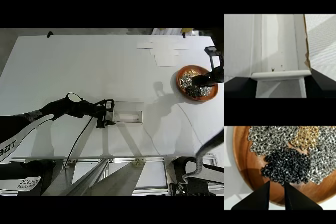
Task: Fold the box and place the chain.
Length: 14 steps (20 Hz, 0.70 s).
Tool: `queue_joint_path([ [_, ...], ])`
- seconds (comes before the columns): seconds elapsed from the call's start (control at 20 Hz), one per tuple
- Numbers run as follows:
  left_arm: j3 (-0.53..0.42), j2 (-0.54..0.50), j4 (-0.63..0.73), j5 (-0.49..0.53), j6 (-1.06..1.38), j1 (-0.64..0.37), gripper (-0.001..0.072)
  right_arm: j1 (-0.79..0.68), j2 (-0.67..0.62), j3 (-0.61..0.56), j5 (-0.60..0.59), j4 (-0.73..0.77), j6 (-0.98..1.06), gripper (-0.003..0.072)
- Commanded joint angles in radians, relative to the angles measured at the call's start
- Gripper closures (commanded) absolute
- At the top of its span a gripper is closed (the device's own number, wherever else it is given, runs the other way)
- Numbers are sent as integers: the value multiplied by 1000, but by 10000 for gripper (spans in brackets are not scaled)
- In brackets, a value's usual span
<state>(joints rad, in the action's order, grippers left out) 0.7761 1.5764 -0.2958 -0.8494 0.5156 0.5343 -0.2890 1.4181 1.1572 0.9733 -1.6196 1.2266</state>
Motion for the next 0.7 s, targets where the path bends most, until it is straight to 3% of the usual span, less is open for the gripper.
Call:
queue_joint_path([
  [0.0, 0, -1, 0, 0, 0, -1, 457, -12, 80, 1, -50, -3, -50, 509],
  [0.65, 0, -1, 0, 0, 0, -1, 457, -12, 147, 1, -118, -6, -47, 508],
])
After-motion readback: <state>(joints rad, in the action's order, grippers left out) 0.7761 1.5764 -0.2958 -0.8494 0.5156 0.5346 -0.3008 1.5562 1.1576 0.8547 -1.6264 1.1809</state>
